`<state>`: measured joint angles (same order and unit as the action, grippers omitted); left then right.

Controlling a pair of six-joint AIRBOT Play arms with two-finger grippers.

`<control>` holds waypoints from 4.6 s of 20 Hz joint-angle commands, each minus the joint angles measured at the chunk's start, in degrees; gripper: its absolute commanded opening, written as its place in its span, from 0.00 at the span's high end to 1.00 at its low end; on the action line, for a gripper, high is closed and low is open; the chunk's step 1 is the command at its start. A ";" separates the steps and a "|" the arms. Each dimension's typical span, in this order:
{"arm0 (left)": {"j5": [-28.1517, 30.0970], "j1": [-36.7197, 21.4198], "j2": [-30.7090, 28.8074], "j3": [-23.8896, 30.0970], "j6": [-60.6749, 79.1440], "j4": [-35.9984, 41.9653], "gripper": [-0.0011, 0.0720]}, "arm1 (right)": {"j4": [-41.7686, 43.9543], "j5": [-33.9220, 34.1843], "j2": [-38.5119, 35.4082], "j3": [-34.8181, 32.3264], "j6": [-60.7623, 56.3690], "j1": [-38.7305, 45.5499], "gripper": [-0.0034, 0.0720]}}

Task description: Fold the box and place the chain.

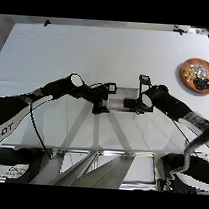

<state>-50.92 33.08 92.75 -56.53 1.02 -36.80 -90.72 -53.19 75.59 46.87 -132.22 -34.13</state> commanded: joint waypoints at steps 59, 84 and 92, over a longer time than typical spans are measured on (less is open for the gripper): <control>0.07 -0.02 0.02 0.00 -0.02 -0.07 0.31 | 5.86 -3.45 3.72 4.61 15.72 1.92 0.95; 0.07 -0.02 0.02 0.00 -0.02 -0.07 0.31 | 2.05 -5.97 4.11 4.61 8.50 1.92 0.80; 0.07 -0.02 0.02 0.00 -0.02 -0.07 0.31 | 0.90 -5.86 4.68 4.61 8.07 1.92 0.73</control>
<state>-50.85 33.10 92.79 -56.53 1.02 -36.84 -89.10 -59.00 79.90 51.51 -123.74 -32.21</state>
